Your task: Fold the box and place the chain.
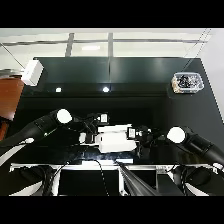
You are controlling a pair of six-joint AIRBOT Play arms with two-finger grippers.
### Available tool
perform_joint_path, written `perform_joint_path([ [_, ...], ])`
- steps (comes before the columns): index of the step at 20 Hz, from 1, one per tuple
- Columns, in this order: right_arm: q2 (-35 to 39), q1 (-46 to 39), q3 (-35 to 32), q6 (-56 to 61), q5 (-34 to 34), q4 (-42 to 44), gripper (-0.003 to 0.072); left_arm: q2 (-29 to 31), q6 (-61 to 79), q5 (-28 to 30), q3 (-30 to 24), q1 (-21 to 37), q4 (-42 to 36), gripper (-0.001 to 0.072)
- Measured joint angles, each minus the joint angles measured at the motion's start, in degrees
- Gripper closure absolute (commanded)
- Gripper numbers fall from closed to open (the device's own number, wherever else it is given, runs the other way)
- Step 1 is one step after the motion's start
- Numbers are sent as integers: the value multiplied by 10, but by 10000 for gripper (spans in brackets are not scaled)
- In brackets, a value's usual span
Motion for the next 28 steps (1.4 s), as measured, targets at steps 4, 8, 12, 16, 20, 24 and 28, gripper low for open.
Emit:
perform_joint_path([
  [4,-1,3,8,2,-32,7,-11,0,0,-5,0,0,0,682],
  [8,3,-1,32,34,-37,-31,-11,0,-2,-7,0,0,0,682],
  [12,5,-17,50,59,-10,-61,-10,0,-2,-8,0,0,0,682],
  [16,5,-24,55,64,-9,-58,-10,0,-2,-9,0,0,0,682],
  [20,-13,-26,56,30,-17,-24,-10,0,-3,-9,0,0,0,682],
  [24,-23,-36,59,4,-28,-20,-10,0,-5,-9,0,0,0,682],
  [28,-3,-81,65,31,-12,-65,-10,0,-7,-7,0,0,0,682],
])
